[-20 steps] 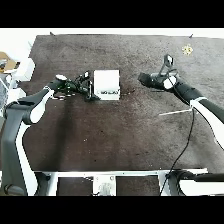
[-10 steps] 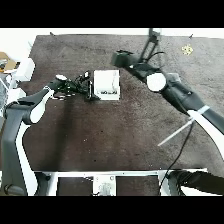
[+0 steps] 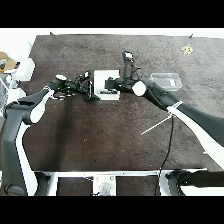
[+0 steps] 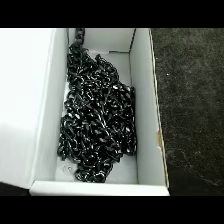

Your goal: Fold the box and place the chain.

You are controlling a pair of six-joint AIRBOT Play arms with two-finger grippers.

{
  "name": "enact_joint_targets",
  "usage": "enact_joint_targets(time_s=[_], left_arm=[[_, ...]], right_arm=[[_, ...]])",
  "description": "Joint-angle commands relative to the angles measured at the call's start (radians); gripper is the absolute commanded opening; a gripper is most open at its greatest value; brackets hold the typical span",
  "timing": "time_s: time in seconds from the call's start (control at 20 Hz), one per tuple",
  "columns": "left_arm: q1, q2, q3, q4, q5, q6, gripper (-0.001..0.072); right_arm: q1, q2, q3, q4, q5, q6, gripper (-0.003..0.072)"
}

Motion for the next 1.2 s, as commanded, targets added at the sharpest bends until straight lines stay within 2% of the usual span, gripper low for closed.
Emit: enact_joint_targets(time_s=[0.0,0.1,0.2,0.3,0.45,0.7,0.8,0.85,0.95,1.15], left_arm=[[0.000,0.000,0.000,0.000,0.000,0.000,0.0360],[0.000,0.000,0.000,0.000,0.000,0.000,0.0360],[0.000,0.000,0.000,0.000,0.000,0.000,0.0360],[0.000,0.000,0.000,0.000,0.000,0.000,0.0360],[0.000,0.000,0.000,0.000,0.000,0.000,0.0360],[0.000,0.000,0.000,0.000,0.000,0.000,0.0360],[0.000,0.000,0.000,0.000,0.000,0.000,0.0361],[0.000,0.000,0.000,0.000,0.000,0.000,0.0360],[0.000,0.000,0.000,0.000,0.000,0.000,0.0360],[0.000,0.000,0.000,0.000,0.000,0.000,0.0360]], right_arm=[[-0.141,0.068,-0.091,-0.087,0.090,0.055,0.0314],[-0.278,0.093,-0.184,-0.092,0.087,0.081,0.0314],[-0.391,0.084,-0.257,-0.082,0.029,0.135,0.0314],[-0.459,0.045,-0.279,-0.023,-0.036,0.139,0.0314],[-0.469,-0.042,-0.235,0.033,-0.115,0.136,0.0314],[-0.450,-0.194,-0.068,0.106,-0.127,0.137,0.0310],[-0.442,-0.231,-0.030,0.121,-0.127,0.137,0.0068],[-0.438,-0.231,-0.024,0.132,-0.127,0.137,0.0001],[-0.407,-0.179,-0.021,0.135,-0.098,0.106,0.0000],[-0.259,0.037,-0.020,0.134,-0.060,-0.034,0.0000]])
